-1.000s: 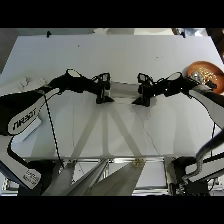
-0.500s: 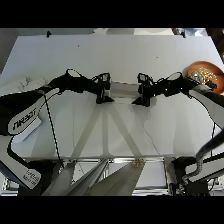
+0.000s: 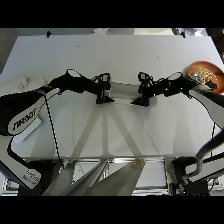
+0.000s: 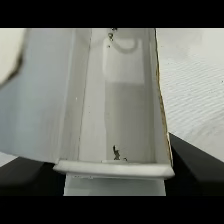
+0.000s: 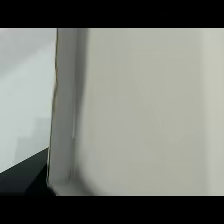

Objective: Fold the box and place the chain.

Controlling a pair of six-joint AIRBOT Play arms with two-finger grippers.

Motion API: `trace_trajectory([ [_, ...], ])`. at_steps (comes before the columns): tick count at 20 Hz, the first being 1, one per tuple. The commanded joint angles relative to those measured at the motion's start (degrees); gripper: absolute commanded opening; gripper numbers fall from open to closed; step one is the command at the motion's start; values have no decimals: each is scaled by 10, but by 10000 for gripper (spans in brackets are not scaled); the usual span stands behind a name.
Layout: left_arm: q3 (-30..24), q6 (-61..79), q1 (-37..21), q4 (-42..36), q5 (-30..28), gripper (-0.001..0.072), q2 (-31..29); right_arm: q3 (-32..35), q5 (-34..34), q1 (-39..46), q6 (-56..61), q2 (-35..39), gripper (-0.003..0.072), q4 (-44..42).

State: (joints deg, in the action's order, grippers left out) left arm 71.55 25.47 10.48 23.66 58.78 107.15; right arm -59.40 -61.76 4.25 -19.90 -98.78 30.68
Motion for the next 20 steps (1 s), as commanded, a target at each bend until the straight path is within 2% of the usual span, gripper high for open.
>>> trace_trajectory([
  [1, 0, 0, 0, 0, -1, 280, 0, 0, -2, 0, 0, 0, 579, 5],
  [6, 0, 1, 0, -2, -2, 280, 0, 0, -4, 1, 0, 11, 579, 13],
  [14, 0, -2, -2, -2, -8, 280, -1, 0, -28, 26, 41, 76, 576, 61],
  [20, 0, -39, -2, -3, -37, 280, -1, 0, -36, 44, 51, 111, 576, 69],
])
